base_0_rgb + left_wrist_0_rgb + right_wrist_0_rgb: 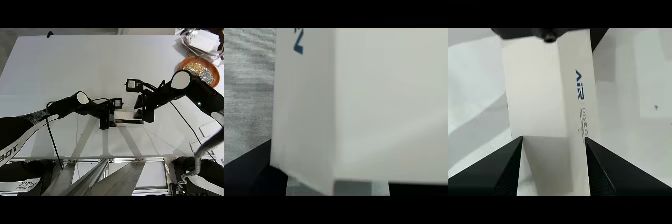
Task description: Fold the box and place the chain.
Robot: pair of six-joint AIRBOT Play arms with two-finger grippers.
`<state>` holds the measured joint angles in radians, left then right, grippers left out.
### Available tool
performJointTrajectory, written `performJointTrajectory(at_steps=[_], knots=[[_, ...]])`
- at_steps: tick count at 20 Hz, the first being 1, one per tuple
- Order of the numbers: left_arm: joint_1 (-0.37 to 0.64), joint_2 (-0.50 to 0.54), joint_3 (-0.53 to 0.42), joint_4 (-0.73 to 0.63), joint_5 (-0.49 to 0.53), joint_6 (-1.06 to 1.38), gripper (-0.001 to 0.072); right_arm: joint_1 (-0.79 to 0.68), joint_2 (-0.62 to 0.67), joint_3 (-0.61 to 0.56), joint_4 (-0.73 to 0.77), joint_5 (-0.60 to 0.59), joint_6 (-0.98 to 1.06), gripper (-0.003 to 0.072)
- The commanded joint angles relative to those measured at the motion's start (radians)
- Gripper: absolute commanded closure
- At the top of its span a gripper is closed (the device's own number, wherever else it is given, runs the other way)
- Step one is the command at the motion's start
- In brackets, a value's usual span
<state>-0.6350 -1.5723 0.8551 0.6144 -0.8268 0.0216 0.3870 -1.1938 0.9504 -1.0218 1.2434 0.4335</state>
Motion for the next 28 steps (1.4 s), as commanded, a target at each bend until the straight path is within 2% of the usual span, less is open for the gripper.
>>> performJointTrajectory(at_steps=[1,7,8,12,15,17,26,27,28], knots=[[0.000,0.001,0.000,0.000,0.000,0.000,0.0385,0.006,0.043,-0.048,-0.032,-0.029,0.003,0.0288],[0.000,0.001,0.000,0.000,0.000,0.000,0.0385,0.021,0.044,-0.084,-0.085,-0.094,0.041,0.0307],[0.000,0.000,0.000,0.000,0.000,0.000,0.0385,0.022,0.044,-0.084,-0.088,-0.105,0.040,0.0349],[0.000,0.001,0.000,0.000,0.000,0.000,0.0385,0.038,0.044,-0.084,-0.108,-0.121,0.071,0.0415],[0.000,0.001,0.000,0.000,0.000,0.000,0.0385,0.061,0.044,-0.085,-0.108,-0.122,0.071,0.0420],[0.000,0.001,0.000,0.000,0.000,0.000,0.0385,0.072,0.044,-0.085,-0.108,-0.121,0.071,0.0512],[0.000,0.001,0.000,0.000,0.000,0.000,0.0385,0.085,0.044,-0.121,-0.123,-0.152,0.119,0.0517],[0.000,0.001,0.000,0.000,0.000,0.000,0.0385,0.085,0.044,-0.121,-0.120,-0.151,0.119,0.0510],[-0.001,0.001,0.000,0.000,0.000,0.000,0.0385,0.086,0.044,-0.121,-0.111,-0.142,0.119,0.0471]])
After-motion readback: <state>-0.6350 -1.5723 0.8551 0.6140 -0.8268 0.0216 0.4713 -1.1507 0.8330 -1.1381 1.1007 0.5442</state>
